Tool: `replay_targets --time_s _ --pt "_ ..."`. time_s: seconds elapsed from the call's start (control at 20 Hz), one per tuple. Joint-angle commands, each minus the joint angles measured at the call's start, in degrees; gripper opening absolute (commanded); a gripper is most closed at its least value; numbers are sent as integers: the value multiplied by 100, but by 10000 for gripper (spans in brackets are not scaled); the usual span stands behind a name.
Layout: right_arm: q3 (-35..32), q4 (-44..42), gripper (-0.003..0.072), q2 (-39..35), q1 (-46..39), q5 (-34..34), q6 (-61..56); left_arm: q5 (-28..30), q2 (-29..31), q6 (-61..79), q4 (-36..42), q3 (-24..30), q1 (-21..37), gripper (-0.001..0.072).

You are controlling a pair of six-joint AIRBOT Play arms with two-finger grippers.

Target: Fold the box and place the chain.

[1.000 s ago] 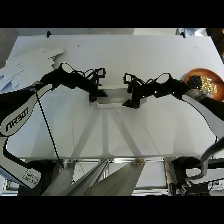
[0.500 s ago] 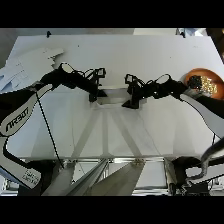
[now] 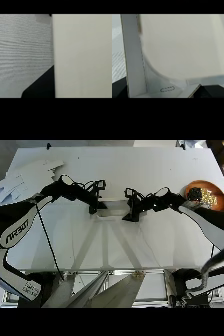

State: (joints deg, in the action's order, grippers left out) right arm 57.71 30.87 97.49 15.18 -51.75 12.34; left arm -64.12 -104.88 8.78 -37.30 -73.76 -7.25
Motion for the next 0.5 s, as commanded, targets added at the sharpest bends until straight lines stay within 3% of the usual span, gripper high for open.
replay_targets --time_s 0.0,0.45 --pt "-2 -35 696 50 4 11 20 2 2 0 -2 2 2 14" --pt "0 -81 696 72 7 -205 262 2 2 0 -2 2 2 14"
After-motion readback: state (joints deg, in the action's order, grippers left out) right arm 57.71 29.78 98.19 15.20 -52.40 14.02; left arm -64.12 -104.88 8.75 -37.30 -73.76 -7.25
